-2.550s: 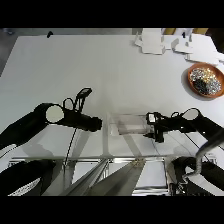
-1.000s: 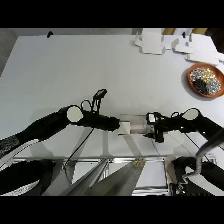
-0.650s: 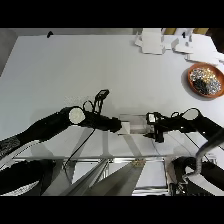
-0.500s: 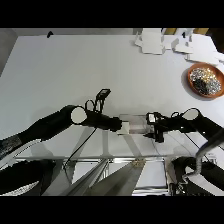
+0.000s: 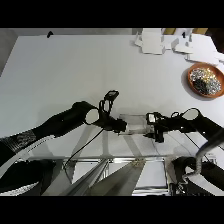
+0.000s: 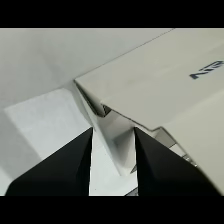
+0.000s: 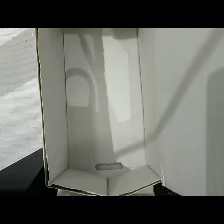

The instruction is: Fold the box and place the chain.

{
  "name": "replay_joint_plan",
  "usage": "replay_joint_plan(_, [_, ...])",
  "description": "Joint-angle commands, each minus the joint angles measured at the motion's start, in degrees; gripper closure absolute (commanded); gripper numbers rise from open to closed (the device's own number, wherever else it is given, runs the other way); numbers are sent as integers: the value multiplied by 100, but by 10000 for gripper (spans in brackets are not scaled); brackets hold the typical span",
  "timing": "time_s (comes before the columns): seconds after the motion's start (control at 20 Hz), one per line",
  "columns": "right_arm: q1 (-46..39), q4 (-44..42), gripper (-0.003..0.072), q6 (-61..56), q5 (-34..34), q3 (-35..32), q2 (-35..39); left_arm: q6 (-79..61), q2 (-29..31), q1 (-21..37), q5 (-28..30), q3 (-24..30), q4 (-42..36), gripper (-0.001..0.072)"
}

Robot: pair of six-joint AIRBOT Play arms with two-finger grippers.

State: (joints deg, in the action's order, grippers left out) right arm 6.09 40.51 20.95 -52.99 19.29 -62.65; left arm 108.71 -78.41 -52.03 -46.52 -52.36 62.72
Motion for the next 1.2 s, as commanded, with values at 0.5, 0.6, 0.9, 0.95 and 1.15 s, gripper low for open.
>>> replay_joint_plan(0.5, [2, -2, 224, -4, 2, 7, 4, 2798, -1047, -350, -2227, -1751, 1845, 419])
replay_joint_plan(0.6, [2, 0, 224, -4, 0, 7, 4, 2938, -1287, -409, -2293, -2011, 1915, 419])
replay_joint_plan(0.9, [2, 0, 224, -4, 0, 7, 4, 3217, -1572, -461, -2057, -2068, 1860, 422])
replay_joint_plan(0.95, [2, -2, 224, -4, 0, 7, 4, 3220, -1580, -479, -2057, -2068, 1912, 444])
replay_joint_plan(1.15, [2, -2, 224, -4, 0, 7, 4, 3405, -1687, -584, -2006, -2068, 2020, 444])
